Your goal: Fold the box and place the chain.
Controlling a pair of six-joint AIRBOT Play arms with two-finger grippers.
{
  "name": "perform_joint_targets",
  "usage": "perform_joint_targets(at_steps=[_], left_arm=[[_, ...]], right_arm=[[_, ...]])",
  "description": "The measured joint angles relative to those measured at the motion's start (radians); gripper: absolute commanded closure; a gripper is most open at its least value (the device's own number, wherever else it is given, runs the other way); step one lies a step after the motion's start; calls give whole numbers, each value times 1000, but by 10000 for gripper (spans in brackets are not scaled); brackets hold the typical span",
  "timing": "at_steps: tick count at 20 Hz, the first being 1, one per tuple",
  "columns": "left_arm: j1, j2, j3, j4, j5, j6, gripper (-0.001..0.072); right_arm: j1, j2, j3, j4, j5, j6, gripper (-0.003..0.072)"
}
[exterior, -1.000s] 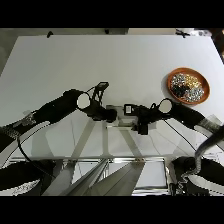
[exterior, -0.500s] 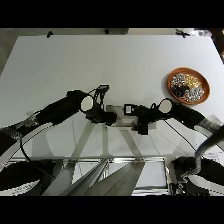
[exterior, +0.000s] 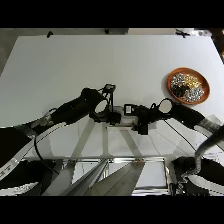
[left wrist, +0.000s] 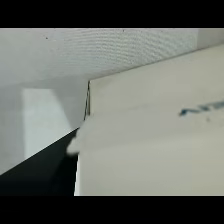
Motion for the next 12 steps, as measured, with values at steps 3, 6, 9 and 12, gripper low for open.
perform_joint_targets(at_steps=[3, 6, 9, 12], left_arm=[[-8, -23, 13, 6, -5, -61, 369], [-14, -39, 17, 13, -7, -106, 367], [-22, -61, 19, 11, -12, -160, 367], [-25, -77, 19, 3, -20, -196, 418]], right_arm=[[0, 0, 0, 0, 0, 0, 277], [0, 0, 0, 0, 0, 0, 277], [0, 0, 0, 0, 0, 0, 277], [0, 0, 0, 0, 0, 0, 277]])
